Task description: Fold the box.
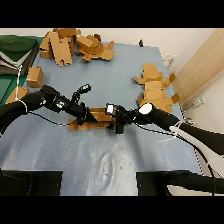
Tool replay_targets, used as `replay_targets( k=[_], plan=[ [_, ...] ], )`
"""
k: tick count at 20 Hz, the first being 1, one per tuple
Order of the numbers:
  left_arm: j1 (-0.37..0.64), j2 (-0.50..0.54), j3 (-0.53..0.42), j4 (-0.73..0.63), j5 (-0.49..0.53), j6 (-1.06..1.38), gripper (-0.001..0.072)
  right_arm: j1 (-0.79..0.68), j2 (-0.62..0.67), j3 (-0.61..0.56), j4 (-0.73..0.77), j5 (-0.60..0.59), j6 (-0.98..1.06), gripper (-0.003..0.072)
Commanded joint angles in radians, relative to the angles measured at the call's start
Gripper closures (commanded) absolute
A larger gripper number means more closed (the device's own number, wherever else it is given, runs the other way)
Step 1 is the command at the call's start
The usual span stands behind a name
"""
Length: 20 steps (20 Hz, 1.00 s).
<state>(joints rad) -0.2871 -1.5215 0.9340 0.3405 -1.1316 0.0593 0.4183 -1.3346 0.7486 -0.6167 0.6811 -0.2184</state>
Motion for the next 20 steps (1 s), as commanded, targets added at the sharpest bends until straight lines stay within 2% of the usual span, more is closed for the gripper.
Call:
replay_targets(
  k=[1,3,8,12,20],
  plan=[
    [0.001,0.001,0.001,-0.004,-0.004,-0.002,0.0695,-0.007,-0.047,0.008,0.023,0.082,-0.037,0.0129],
    [0.002,0.000,0.001,-0.004,-0.003,-0.008,0.0695,-0.007,-0.047,0.008,0.022,0.125,-0.036,0.0128],
    [0.002,0.000,0.001,-0.002,0.016,-0.008,0.0695,-0.007,-0.037,0.008,0.001,0.141,-0.019,0.0128],
    [0.002,0.000,0.001,0.011,0.034,-0.008,0.0695,-0.007,-0.037,0.008,-0.020,0.141,0.111,0.0128],
    [0.002,0.000,0.001,0.024,0.039,-0.008,0.0695,-0.005,-0.037,0.008,-0.027,0.154,0.117,0.0128]
  ],
)
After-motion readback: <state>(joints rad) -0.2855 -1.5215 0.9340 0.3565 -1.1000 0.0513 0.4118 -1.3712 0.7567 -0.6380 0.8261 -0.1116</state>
